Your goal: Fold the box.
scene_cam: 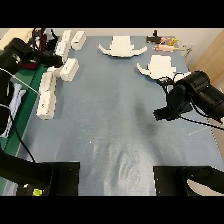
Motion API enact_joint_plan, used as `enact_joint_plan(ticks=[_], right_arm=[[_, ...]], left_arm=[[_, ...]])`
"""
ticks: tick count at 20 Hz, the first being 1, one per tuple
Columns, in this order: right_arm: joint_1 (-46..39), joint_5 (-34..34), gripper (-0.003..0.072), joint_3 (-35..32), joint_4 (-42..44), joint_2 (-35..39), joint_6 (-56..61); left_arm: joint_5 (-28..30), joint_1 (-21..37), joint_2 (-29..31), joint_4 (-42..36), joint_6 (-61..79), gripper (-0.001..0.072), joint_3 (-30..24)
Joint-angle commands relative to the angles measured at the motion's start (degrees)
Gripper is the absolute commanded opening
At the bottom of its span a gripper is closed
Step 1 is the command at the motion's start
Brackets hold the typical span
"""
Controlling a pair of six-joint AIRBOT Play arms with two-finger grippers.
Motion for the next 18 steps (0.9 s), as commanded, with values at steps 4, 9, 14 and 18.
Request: enact_joint_plan(ticks=[4,9,14,18], right_arm=[[0.02,0.0,0.0002,0.02,-0.02,-0.02,0.0],[0.02,0.0,0.0002,0.02,-0.02,-0.02,0.02],[0.04,0.0,0.0002,0.02,-0.02,-0.02,0.0],[0.02,0.0,0.0002,0.02,-0.02,-0.02,0.0]], left_arm=[[-20.44,-3.26,9.53,-1.01,-1.84,0.0012,-0.39],[-16.37,-12.98,20.28,-1.01,-7.54,0.0011,-15.5],[-6.71,-24.06,29.18,-1.01,-10.54,0.0015,-33.2],[-6.4,-27.5,28.55,-1.18,-10.58,0.0016,-36.41]])
